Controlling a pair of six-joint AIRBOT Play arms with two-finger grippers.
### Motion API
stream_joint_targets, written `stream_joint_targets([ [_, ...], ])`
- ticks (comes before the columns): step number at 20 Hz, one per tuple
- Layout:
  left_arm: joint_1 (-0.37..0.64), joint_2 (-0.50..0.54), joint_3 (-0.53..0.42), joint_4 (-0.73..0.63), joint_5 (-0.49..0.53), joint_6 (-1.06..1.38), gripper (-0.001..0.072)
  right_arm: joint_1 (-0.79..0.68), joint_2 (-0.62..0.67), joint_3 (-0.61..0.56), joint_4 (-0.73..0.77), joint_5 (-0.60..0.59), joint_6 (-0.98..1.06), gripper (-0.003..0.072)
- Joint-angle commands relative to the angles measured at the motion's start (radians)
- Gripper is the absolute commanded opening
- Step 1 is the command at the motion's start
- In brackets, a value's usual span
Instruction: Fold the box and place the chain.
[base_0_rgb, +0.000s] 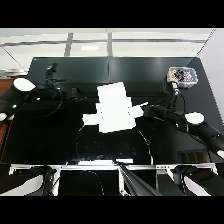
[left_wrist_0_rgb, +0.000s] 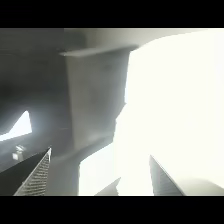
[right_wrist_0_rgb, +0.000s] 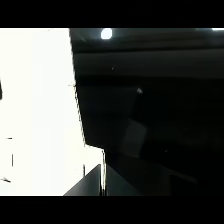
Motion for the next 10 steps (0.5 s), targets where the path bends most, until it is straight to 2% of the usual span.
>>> stream_joint_targets([
  [1, -0.046, -0.169, 0.071, -0.147, -0.097, 0.137, 0.0705, 0.047, 0.002, -0.013, 0.021, -0.047, -0.004, 0.0014],
  [3, -0.05, -0.27, 0.129, -0.231, -0.166, 0.2, 0.0705, 0.047, 0.002, -0.013, 0.021, -0.042, -0.004, 0.0015],
  [6, -0.064, -0.393, 0.226, -0.246, -0.239, 0.204, 0.0705, 0.047, 0.002, -0.013, 0.021, -0.026, -0.004, 0.0014],
  [9, -0.083, -0.48, 0.305, -0.341, -0.346, 0.288, 0.0705, 0.047, 0.002, -0.012, 0.021, -0.006, -0.004, 0.0015],
  [10, -0.09, -0.504, 0.333, -0.335, -0.38, 0.302, 0.0705, 0.047, 0.002, -0.012, 0.021, -0.004, -0.004, 0.0015],
])
